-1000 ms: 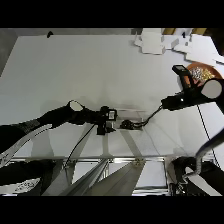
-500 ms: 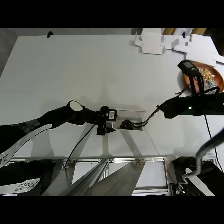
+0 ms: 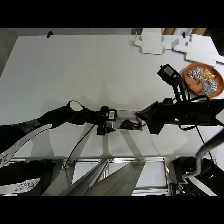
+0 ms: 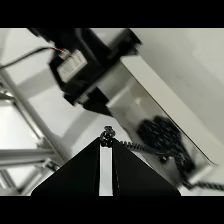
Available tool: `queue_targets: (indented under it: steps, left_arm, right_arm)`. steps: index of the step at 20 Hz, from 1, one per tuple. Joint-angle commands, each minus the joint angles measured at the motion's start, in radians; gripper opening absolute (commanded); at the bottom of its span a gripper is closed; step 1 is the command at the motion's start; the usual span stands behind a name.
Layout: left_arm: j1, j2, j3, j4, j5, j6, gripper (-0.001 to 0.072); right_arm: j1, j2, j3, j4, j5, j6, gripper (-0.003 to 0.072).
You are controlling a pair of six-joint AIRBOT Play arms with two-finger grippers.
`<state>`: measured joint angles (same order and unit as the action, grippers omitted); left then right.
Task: Fold the box and place the chain.
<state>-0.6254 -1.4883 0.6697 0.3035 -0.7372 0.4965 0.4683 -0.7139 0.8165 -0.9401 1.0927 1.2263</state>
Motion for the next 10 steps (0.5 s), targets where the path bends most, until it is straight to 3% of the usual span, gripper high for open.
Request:
queue_targets:
  steps: [1,5,10]
  left_arm:
    - [0.0,0.0,0.0,0.0,0.0,0.0,0.0273]
    - [0.0,0.0,0.0,0.0,0.0,0.0,0.0273]
    - [0.0,0.0,0.0,0.0,0.0,0.0,0.0273]
  right_arm:
    - [0.029,0.001,0.002,0.139,-0.047,-0.081,0.002]
    - [0.029,0.001,0.002,0.175,-0.064,-0.11,0.002]
    - [0.029,0.0,0.002,0.054,-0.068,-0.105,0.002]
